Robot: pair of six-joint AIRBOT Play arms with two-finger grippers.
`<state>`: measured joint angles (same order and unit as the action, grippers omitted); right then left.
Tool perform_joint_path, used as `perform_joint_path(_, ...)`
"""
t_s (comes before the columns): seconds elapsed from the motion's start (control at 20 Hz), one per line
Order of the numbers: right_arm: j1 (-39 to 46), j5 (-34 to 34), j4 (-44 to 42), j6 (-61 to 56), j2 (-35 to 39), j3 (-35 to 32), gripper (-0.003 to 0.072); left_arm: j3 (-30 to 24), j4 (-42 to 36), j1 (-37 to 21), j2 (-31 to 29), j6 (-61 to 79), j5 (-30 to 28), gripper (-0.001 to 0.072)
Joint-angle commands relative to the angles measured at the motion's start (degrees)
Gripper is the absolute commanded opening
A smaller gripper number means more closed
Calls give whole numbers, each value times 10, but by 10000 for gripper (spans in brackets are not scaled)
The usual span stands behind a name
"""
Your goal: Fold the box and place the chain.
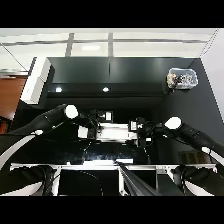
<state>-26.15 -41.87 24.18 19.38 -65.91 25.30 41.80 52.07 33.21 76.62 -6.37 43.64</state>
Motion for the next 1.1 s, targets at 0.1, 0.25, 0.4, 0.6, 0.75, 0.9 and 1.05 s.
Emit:
perform_joint_path(0.1,-6,17,1,-9,-5,0,623,1,0,0,0,0,1,24)
perform_joint_path(0.25,-18,31,14,-21,-6,0,623,1,0,0,0,0,1,24)
perform_joint_path(0.4,-30,43,44,-43,-8,0,623,1,0,0,0,0,1,24)
perform_joint_path(0.6,-30,59,76,-82,-10,0,623,1,0,0,0,0,1,24)
perform_joint_path(0.75,-30,59,76,-82,-10,0,623,1,0,0,0,0,0,24)
perform_joint_path(0.9,-30,59,76,-83,-10,0,623,1,0,0,0,0,0,24)
perform_joint_path(1.05,-30,59,76,-83,-10,0,622,1,-1,0,0,0,1,25)
